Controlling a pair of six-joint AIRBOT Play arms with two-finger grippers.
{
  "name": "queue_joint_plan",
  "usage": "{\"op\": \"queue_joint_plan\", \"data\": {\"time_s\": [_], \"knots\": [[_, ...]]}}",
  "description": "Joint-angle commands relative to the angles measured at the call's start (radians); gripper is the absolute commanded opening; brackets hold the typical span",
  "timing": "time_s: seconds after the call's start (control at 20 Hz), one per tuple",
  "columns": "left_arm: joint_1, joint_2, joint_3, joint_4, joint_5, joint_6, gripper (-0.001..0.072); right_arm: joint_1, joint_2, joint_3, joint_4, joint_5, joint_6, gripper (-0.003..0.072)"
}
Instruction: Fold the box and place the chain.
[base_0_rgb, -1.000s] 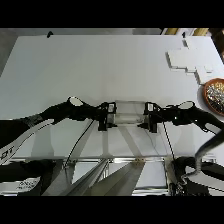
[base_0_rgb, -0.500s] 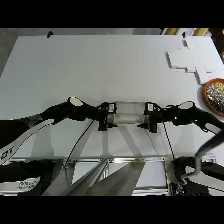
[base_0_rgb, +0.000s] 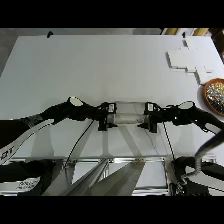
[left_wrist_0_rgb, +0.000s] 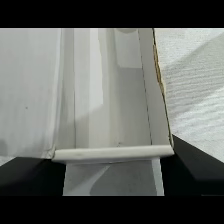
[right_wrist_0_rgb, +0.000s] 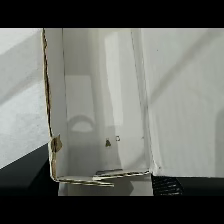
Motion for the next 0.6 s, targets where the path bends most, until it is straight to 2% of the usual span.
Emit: {"op": "queue_joint_plan", "data": {"time_s": [0.0, 0.2, 0.25, 0.3, 0.55], "knots": [[0.000, 0.000, 0.000, 0.001, 0.000, 0.000, 0.0135, 0.000, 0.000, 0.000, 0.000, 0.021, 0.000, 0.0408], [0.000, 0.000, 0.000, 0.000, 0.000, 0.000, 0.0135, 0.000, 0.002, 0.000, -0.003, 0.027, 0.004, 0.0415], [0.000, 0.000, 0.000, 0.001, 0.000, 0.000, 0.0135, 0.000, 0.005, 0.000, -0.004, 0.022, 0.005, 0.0501], [0.000, 0.000, 0.000, 0.001, 0.000, 0.000, 0.0135, 0.000, 0.013, 0.000, -0.020, 0.019, 0.028, 0.0664], [0.000, 0.000, 0.000, 0.001, 0.000, 0.000, 0.0135, -0.055, 0.143, 0.000, -0.216, -0.003, 0.293, 0.0682]]}}
